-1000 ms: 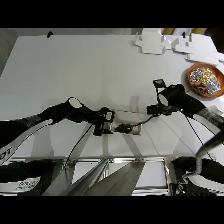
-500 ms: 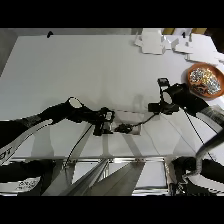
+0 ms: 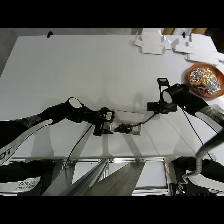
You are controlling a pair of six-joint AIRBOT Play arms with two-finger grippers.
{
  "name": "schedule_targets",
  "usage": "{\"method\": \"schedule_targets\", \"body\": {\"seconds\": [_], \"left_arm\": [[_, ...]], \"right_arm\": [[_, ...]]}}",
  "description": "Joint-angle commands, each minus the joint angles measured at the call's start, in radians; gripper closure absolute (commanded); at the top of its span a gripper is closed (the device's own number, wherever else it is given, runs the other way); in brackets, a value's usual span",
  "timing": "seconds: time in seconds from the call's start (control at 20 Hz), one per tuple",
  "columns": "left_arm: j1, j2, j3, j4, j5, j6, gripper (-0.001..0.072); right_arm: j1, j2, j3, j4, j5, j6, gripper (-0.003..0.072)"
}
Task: Fold the box and place the chain.
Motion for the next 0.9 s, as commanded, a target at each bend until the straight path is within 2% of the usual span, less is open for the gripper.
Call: {"method": "schedule_targets", "body": {"seconds": [0.0,0.2,0.45,0.65,0.85], "left_arm": [[0.0,-0.001,0.0,0.0,0.0,0.0,0.05],[0.0,-0.001,0.0,0.0,0.0,0.0,0.05],[0.0,-0.001,0.0,0.0,0.0,0.0,0.05],[0.0,-0.001,0.0,0.0,0.0,0.0,0.05],[0.0,-0.001,0.0,0.0,0.0,0.0,0.05]], "right_arm": [[-0.001,0.001,-0.003,-0.005,0.008,-0.009,0.0651],[0.0,0.116,-0.003,-0.027,0.041,-0.025,0.0665],[0.019,0.401,-0.003,-0.002,0.148,-0.066,0.0665],[0.166,0.602,-0.003,0.063,0.206,-0.046,0.0665],[0.389,0.683,-0.003,0.073,0.189,0.101,0.0665]]}}
